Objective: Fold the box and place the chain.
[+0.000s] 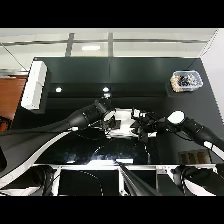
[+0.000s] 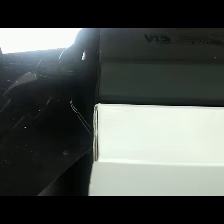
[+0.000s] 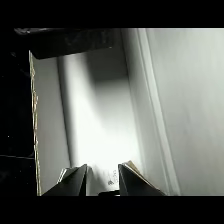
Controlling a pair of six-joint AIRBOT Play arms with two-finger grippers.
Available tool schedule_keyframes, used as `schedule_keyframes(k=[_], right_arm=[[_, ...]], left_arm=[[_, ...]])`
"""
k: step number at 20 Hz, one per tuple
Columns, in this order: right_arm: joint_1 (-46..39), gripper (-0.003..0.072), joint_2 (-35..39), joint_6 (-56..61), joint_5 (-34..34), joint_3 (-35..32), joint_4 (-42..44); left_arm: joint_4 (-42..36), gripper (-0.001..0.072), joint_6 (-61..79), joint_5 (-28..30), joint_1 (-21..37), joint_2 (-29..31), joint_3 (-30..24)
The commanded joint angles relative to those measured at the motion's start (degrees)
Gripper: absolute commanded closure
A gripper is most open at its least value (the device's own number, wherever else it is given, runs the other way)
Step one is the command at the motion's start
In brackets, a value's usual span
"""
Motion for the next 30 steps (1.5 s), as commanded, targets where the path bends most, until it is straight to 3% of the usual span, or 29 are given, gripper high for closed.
schedule_keyframes(k=[1, 2, 4, 5, 6, 7, 8, 9, 10, 13, 15, 19, 21, 23, 27, 30], right_arm=[[0.3, 0.0297, -0.2, 2.8, -1.0, 0.0, -1.0], [0.3, 0.0247, -0.2, 2.8, -0.9, 0.0, -1.0], [0.3, 0.0471, -0.2, 2.8, -1.0, 0.0, -1.1], [0.3, 0.0293, -0.2, 2.8, -1.4, 0.0, -0.9], [0.3, 0.0242, -0.2, 2.7, -1.4, 0.0, -0.9], [0.3, 0.0406, -0.2, 2.8, -1.4, 0.0, -1.4], [0.3, 0.0521, 0.0, 3.4, -1.4, 0.0, -1.9], [0.1, 0.0573, 0.4, 6.2, -1.4, 0.2, -2.6], [-0.7, 0.0673, 1.5, 12.0, -0.4, 0.7, -4.0], [-7.3, 0.0675, 6.6, 34.8, 6.7, 4.5, -12.2], [-16.4, 0.0675, 9.4, 51.9, 9.4, 7.0, -18.8], [-36.8, 0.0675, 9.0, 72.7, 8.9, 5.8, -22.5], [-41.4, 0.0675, 7.3, 83.8, 11.6, 4.8, -28.7], [-40.6, 0.0675, 4.3, 84.8, 17.6, 4.7, -28.4], [-35.7, 0.0675, -3.3, 76.4, 28.0, 4.7, -19.9], [-30.7, 0.0675, -8.9, 71.8, 29.3, 4.7, -15.8]], left_arm=[[-0.1, 0.0684, 0.0, 0.1, 0.0, 0.0, 0.1], [-0.1, 0.0684, 0.0, 0.1, 0.0, 0.0, 0.1], [-0.1, 0.0684, 0.0, 0.1, 0.0, 0.0, 0.1], [-0.1, 0.0683, 0.0, 0.1, 0.0, 0.0, 0.1], [-0.1, 0.0684, 0.0, 0.1, 0.0, 0.0, 0.1], [-0.1, 0.0684, 0.0, 0.1, 0.0, 0.0, 0.1], [-0.1, 0.0684, 0.0, 0.1, 0.0, 0.0, 0.1], [-0.1, 0.0684, 0.0, 0.1, 0.0, 0.0, 0.1], [-0.1, 0.0683, 0.0, 0.2, 0.0, 0.0, 0.1], [-0.1, 0.0684, 0.0, 0.0, 0.0, 0.0, 0.1], [-0.1, 0.0684, 0.0, 0.1, 0.1, 0.0, 0.1], [-0.1, 0.0684, 0.0, 0.1, 0.1, 0.0, 0.1], [-0.1, 0.0684, 0.0, 0.1, 0.1, 0.0, 0.1], [-0.1, 0.0684, 0.0, 0.0, 0.1, 0.0, 0.1], [-0.1, 0.0684, 0.0, 0.0, 0.1, 0.0, 0.1], [-0.2, 0.0684, 0.0, 0.0, 0.0, 0.0, 0.1]])
